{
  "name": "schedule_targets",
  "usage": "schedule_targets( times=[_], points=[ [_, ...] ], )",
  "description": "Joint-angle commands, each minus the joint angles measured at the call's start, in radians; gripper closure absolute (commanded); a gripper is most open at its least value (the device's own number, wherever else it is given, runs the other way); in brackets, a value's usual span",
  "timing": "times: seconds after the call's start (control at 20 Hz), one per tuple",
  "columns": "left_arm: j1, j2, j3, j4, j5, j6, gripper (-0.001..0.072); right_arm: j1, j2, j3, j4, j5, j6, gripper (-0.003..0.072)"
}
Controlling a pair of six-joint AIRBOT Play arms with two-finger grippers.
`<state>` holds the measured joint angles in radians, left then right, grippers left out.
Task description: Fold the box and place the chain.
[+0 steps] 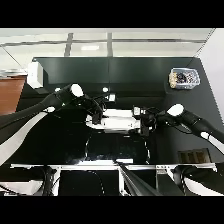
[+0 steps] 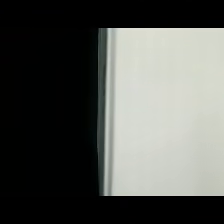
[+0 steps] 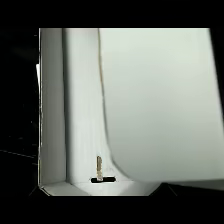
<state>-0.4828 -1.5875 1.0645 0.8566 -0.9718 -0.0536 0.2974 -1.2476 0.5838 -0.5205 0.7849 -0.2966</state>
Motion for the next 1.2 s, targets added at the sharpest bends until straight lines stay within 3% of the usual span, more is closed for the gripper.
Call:
schedule_targets(
  times=[0.0,1.15],
  points=[
    [0.000,0.001,0.001,-0.001,0.000,-0.002,0.0685,0.006,-0.004,0.001,-0.011,-0.004,-0.002,-0.0010],
    [-0.001,0.001,0.001,-0.005,0.000,-0.052,0.0684,0.039,-0.060,0.011,-0.060,-0.082,0.064,-0.0009]
  ],
)
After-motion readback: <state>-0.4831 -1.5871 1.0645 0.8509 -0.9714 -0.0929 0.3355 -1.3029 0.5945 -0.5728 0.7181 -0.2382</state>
